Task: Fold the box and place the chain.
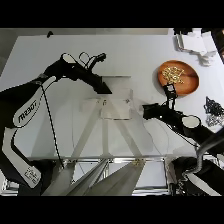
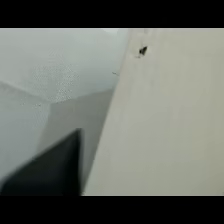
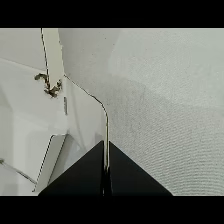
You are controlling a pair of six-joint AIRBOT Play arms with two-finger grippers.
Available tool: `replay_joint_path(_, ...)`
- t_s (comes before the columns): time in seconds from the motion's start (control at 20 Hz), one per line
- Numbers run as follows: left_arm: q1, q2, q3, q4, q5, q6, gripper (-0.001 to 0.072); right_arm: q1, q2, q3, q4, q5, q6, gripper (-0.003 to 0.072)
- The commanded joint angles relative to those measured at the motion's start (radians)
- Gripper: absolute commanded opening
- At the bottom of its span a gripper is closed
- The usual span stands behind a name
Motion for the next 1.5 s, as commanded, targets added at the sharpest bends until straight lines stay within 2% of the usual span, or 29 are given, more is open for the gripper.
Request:
replay_joint_path(0.0, -0.016, -0.017, 0.001, 0.008, 0.011, 0.013, 0.0018, 0.001, 0.000, -0.001, 0.000, 0.000, 0.000, 0.0009)
replay_joint_path(1.1, -0.015, -0.009, 0.001, 0.012, 0.005, 0.010, 0.0012, 0.001, 0.000, 0.000, -0.003, 0.001, 0.000, 0.0010)
replay_joint_path(1.15, -0.015, -0.009, 0.001, 0.012, 0.006, 0.011, 0.0008, 0.001, 0.000, 0.000, 0.003, 0.000, 0.000, 0.0046)
replay_joint_path(1.25, -0.015, -0.001, 0.001, 0.014, -0.007, 0.011, 0.0006, 0.001, 0.003, 0.005, 0.031, 0.001, 0.000, 0.0395)
replay_joint_path(1.35, -0.011, 0.044, 0.001, 0.056, -0.034, 0.039, 0.0005, 0.000, 0.022, 0.024, 0.032, -0.002, 0.000, 0.0403)
replay_joint_path(1.45, -0.004, 0.132, 0.001, 0.161, -0.042, 0.091, 0.0004, 0.000, 0.067, 0.040, 0.029, -0.027, 0.000, 0.0403)
